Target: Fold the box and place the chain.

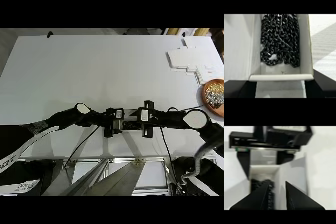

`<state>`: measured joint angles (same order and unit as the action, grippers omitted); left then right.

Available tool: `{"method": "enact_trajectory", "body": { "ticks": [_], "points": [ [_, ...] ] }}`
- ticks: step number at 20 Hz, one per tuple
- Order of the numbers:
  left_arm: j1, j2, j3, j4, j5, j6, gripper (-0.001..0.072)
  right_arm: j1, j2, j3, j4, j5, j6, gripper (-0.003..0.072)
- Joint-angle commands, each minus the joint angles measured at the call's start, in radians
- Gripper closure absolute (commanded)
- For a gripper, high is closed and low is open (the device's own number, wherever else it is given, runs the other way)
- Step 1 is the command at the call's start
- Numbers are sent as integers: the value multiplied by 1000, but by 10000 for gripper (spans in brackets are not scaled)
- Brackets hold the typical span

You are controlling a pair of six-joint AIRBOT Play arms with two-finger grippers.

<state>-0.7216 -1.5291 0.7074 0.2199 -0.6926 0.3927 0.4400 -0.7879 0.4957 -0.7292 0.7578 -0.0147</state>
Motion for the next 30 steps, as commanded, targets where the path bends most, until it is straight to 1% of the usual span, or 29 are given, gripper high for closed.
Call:
{"method": "enact_trajectory", "body": {
  "ticks": [1,3,4,6,7,9,11,13,16,20,25,28,29,30],
  "points": [
    [1,1,0,0,0,0,501,0,110,8,-330,-46,152,461],
    [1,1,0,0,0,0,501,-8,144,8,-603,-18,321,462],
    [1,1,0,0,0,0,501,-33,148,8,-663,11,360,462],
    [1,1,0,0,0,0,501,-119,145,8,-701,107,373,466],
    [1,1,0,0,0,0,501,-172,143,8,-706,156,372,466],
    [1,1,0,0,0,0,501,-282,130,6,-707,214,335,465],
    [1,1,0,0,0,0,501,-368,98,6,-707,230,258,465],
    [1,1,0,0,0,0,501,-406,40,6,-696,226,192,465],
    [1,1,0,0,0,0,501,-406,-71,6,-668,229,93,465],
    [1,1,0,0,0,0,501,-406,-197,6,-652,218,19,465],
    [1,1,0,0,0,0,501,-406,-261,6,-600,132,-41,466],
    [1,1,0,0,0,0,501,-406,-297,6,-575,117,-101,470],
    [1,1,0,0,0,0,501,-406,-307,6,-570,109,-100,489],
    [1,1,0,0,0,0,501,-406,-312,6,-570,108,-101,548]
  ]
}}
